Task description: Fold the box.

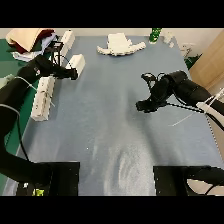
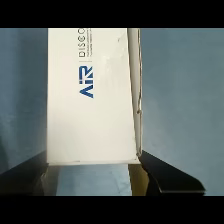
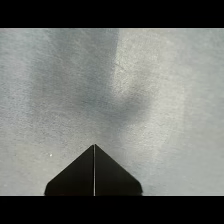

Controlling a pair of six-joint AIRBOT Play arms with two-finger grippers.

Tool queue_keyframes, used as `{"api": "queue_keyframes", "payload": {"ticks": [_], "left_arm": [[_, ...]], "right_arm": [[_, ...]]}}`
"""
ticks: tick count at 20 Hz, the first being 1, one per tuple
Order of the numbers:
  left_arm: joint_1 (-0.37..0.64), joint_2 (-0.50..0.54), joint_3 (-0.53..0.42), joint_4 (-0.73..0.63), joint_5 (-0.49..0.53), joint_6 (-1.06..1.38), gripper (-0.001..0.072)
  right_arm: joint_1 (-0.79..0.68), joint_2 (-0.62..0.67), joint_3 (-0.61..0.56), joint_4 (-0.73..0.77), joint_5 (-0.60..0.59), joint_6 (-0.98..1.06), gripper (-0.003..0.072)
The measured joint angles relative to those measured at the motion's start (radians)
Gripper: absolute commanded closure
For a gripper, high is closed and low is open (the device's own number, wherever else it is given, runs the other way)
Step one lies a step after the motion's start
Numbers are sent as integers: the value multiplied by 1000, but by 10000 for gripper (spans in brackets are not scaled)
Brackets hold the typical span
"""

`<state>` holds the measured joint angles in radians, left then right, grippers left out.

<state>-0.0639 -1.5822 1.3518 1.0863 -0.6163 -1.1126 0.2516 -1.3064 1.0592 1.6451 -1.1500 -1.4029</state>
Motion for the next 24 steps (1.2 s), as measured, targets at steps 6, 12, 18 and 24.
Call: {"api": "queue_keyframes", "payload": {"ticks": [6,12,18,24], "left_arm": [[58,-214,233,129,-63,-172,184],[68,-316,347,244,-109,-269,184],[67,-337,373,295,-55,-287,184],[66,-357,377,327,-49,-291,184]], "right_arm": [[0,0,0,0,0,0,681],[0,0,0,0,0,0,681],[0,0,0,0,0,0,681],[0,0,0,0,0,0,681]]}}
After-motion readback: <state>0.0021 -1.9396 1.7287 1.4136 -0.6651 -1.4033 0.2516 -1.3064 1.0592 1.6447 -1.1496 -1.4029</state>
